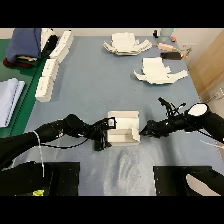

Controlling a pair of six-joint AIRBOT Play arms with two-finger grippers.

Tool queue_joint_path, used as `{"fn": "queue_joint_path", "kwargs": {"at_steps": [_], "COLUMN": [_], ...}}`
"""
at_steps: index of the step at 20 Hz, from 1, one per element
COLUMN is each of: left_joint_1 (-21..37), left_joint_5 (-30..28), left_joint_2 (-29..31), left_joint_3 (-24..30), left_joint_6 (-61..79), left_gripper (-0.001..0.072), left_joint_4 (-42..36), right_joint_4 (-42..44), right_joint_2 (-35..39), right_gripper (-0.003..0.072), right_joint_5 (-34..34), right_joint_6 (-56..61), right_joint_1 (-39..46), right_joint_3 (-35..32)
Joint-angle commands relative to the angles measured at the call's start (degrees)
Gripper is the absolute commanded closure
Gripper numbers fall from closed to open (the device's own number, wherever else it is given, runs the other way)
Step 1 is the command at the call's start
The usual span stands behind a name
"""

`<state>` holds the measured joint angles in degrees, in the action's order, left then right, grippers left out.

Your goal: Fold the box.

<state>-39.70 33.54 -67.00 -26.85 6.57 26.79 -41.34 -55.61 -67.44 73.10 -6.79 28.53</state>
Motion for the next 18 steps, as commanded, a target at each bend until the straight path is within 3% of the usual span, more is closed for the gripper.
{"fn": "queue_joint_path", "kwargs": {"at_steps": [1, 3, 4, 5, 7, 11, 15, 18], "left_joint_1": [0.0, 0.0, 0.0, 0.0, 0.0, 0.0, 0.0, 0.0], "left_joint_5": [0.0, 0.0, 0.0, 0.0, 0.0, 0.0, 0.0, 0.0], "left_joint_2": [0.0, 0.0, 0.0, 0.0, 0.0, 0.0, 0.0, 0.0], "left_joint_3": [0.0, 0.0, 0.0, 0.0, 0.0, 0.0, 0.0, 0.0], "left_joint_6": [0.0, 0.0, 0.0, 0.0, 0.0, 0.0, 0.0, 0.0], "left_gripper": [0.0218, 0.0218, 0.0218, 0.0218, 0.0219, 0.0218, 0.0219, 0.0219], "left_joint_4": [0.0, 0.0, 0.0, 0.0, 0.0, 0.0, 0.0, 0.0], "right_joint_4": [-4.3, -5.6, -5.6, -5.6, -5.5, -5.7, -6.3, -8.0], "right_joint_2": [2.3, 4.7, 5.6, 6.4, 7.0, 6.3, 4.7, 2.8], "right_gripper": [0.0508, 0.0492, 0.0392, 0.0349, 0.0341, 0.0192, 0.0186, 0.0189], "right_joint_5": [2.1, 3.1, 3.1, 3.0, 3.0, 3.5, 10.4, 13.3], "right_joint_6": [0.5, 0.6, 0.6, 0.6, 0.5, -0.2, -3.3, 0.6], "right_joint_1": [0.0, 0.0, 0.0, 0.0, -0.2, -5.3, -12.7, -14.0], "right_joint_3": [0.0, 0.0, 0.0, 0.0, 0.0, 0.0, 0.0, 0.0]}}
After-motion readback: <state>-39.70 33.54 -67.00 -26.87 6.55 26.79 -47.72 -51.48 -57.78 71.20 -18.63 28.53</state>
